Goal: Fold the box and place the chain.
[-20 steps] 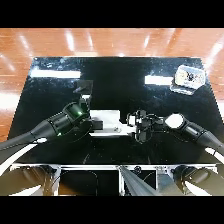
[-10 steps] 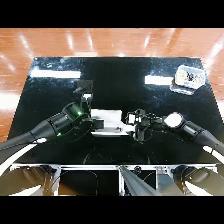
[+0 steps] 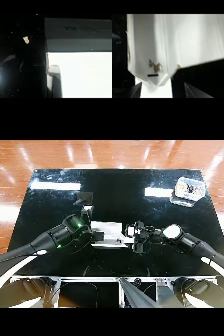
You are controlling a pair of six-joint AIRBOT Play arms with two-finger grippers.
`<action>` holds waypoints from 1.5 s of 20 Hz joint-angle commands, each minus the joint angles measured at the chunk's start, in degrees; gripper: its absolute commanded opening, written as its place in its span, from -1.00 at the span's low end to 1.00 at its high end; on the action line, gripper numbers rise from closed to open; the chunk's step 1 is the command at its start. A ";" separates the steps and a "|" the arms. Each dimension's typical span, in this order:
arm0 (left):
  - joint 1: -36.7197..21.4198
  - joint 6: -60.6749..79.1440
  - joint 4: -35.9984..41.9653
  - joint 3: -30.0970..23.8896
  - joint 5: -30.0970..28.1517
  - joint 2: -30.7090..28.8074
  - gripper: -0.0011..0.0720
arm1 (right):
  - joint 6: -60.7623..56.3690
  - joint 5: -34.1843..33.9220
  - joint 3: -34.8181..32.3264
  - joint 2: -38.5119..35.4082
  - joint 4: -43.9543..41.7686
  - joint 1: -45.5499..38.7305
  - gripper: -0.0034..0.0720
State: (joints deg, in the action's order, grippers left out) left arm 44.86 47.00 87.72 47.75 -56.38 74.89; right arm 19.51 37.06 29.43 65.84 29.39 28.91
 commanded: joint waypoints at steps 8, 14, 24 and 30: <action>-0.02 0.13 0.00 -0.04 -0.15 0.02 -0.92 | 1.07 -1.20 0.04 0.15 -1.70 1.90 -0.26; -0.02 0.11 0.22 -0.04 -0.15 0.02 -0.92 | 1.09 -0.83 0.02 0.15 -1.79 1.92 -0.28; 0.09 2.47 2.75 -0.04 -0.15 0.35 -0.92 | 2.23 -5.73 0.04 2.64 -8.37 6.29 -0.27; 0.09 2.71 2.99 -0.04 -0.13 0.37 -0.92 | 3.30 -6.62 0.04 3.37 -10.67 6.51 0.08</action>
State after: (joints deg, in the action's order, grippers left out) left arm 44.91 49.36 90.02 47.75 -56.60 75.22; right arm 22.39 31.11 29.43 68.82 19.94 35.20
